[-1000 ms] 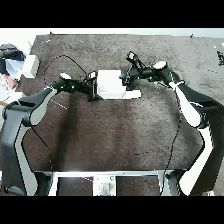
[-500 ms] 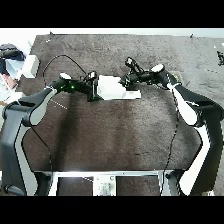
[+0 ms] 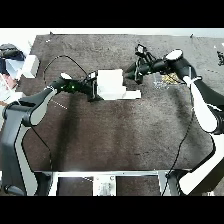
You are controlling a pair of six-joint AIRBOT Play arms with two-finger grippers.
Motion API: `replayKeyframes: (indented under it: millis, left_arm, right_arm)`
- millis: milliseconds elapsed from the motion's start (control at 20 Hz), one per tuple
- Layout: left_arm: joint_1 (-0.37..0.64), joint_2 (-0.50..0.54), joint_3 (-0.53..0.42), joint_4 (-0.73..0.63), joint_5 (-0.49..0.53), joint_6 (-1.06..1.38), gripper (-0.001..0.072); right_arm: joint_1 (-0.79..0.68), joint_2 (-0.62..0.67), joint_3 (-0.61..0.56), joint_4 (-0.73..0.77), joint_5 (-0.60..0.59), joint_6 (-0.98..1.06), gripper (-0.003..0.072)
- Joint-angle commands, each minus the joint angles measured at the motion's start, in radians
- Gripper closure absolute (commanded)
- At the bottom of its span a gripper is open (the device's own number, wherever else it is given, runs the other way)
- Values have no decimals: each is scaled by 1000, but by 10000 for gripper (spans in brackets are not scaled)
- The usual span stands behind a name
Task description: Fold the box and place the chain.
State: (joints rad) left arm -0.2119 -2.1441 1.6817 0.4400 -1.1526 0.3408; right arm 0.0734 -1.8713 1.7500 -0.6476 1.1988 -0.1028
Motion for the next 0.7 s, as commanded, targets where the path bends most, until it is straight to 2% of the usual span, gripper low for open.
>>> replayKeyframes:
  millis: [0,200,400,650]
  left_arm:
    - [1,0,0,0,0,0,306]
    - [1,0,0,0,-1,-1,306]
    - [1,0,0,0,-4,0,306]
    - [1,0,0,0,-4,-1,306]
  right_arm:
    - [-9,18,-1,-148,81,37,-22]
    - [32,-64,-1,-275,73,37,-30]
    - [58,-122,-1,-280,24,37,-30]
    - [69,-130,-1,-241,5,55,-29]
